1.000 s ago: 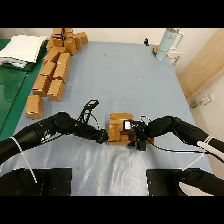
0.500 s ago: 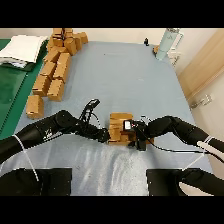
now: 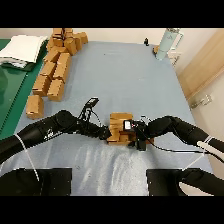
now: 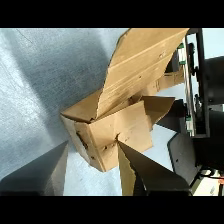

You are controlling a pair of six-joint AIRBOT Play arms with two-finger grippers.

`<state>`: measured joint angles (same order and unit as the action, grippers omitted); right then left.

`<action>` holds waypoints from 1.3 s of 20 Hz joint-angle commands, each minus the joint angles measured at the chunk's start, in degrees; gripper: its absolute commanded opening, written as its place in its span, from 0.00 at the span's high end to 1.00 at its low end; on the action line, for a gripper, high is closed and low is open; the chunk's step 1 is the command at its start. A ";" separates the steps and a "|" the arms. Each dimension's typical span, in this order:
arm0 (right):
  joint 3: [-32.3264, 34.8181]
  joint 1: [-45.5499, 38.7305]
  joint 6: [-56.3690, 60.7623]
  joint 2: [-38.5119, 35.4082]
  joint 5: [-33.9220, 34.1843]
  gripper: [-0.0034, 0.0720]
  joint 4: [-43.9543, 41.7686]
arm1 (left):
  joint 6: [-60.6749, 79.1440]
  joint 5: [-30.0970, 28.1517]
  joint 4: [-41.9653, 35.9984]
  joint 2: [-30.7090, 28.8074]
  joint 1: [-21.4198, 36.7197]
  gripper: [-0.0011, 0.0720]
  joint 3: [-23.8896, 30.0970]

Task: Fold the box.

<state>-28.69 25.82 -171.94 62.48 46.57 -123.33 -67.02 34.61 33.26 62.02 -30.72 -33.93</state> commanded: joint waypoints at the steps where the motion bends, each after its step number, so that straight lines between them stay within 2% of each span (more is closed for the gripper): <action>1: 0.02 0.00 0.02 -0.04 -0.02 0.27 0.00 | -0.02 -0.15 -0.92 0.02 -0.02 0.35 -0.04; 9: 0.02 0.00 0.00 -0.04 -0.02 0.27 0.00 | -0.96 -0.28 -0.94 0.02 -0.07 0.35 -0.07; 11: 0.02 0.00 0.02 -0.04 -0.02 0.27 0.00 | -5.68 -2.51 0.48 0.02 -1.29 0.35 -0.20; 13: 0.02 0.00 0.00 -0.04 0.00 0.27 0.00 | -11.89 -4.17 7.61 0.15 -4.00 0.35 -1.57; 15: 0.02 0.00 0.02 -0.04 -0.02 0.27 0.04 | -22.45 -3.52 21.24 0.96 -7.43 0.35 -4.15; 17: 0.02 0.00 0.00 -0.04 0.00 0.27 0.07 | -37.77 0.07 36.61 3.10 -9.86 0.35 -7.54; 18: 0.02 0.00 0.00 -0.04 0.00 0.27 0.04 | -43.65 2.89 41.72 4.39 -10.67 0.35 -9.49; 20: 0.02 0.00 0.00 -0.04 0.00 0.27 0.07 | -46.84 6.21 44.04 6.32 -11.96 0.35 -12.76; 22: 0.02 0.00 0.00 -0.04 -0.02 0.27 0.04 | -47.19 6.40 44.06 7.67 -13.64 0.35 -15.08; 26: 0.02 0.00 0.00 -0.04 -0.02 0.27 0.07 | -52.87 10.29 44.46 11.21 -15.21 0.35 -17.00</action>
<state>-28.69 25.82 -171.94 62.48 46.57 -123.24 -113.93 41.41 75.02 70.91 -44.62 -49.12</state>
